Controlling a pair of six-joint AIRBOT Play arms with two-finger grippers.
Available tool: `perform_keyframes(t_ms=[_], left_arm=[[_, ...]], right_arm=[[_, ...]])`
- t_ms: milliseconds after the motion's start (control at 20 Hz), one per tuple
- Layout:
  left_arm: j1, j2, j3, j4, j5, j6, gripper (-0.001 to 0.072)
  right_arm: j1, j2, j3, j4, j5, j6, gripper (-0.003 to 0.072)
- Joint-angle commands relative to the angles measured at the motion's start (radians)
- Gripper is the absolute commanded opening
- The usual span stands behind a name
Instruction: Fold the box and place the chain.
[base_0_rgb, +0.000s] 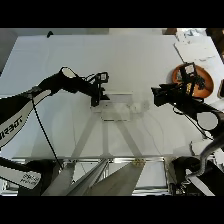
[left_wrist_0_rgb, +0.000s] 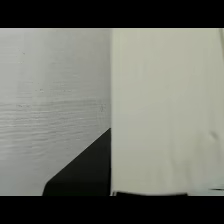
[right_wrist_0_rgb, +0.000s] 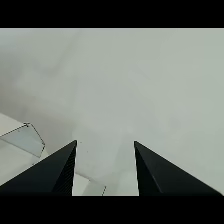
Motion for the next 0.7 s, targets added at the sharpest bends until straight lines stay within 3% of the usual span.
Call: perform_keyframes(t_ms=[0,400,550,650], left_arm=[[0.001,-0.001,0.0,0.029,-0.003,-0.004,0.0005],[0.001,-0.001,0.0,0.036,-0.003,-0.005,0.0015],[0.001,-0.001,0.0,0.036,-0.003,-0.004,0.0015],[0.001,-0.001,0.0,0.036,-0.004,-0.005,0.0015]], right_arm=[[0.0,-0.003,0.001,0.0,0.008,0.002,0.0391],[0.0,0.043,0.009,0.001,0.045,-0.012,0.0392],[0.0,0.133,0.051,0.008,0.172,-0.178,0.0393],[0.0,0.204,0.075,0.026,0.308,-0.304,0.044]])
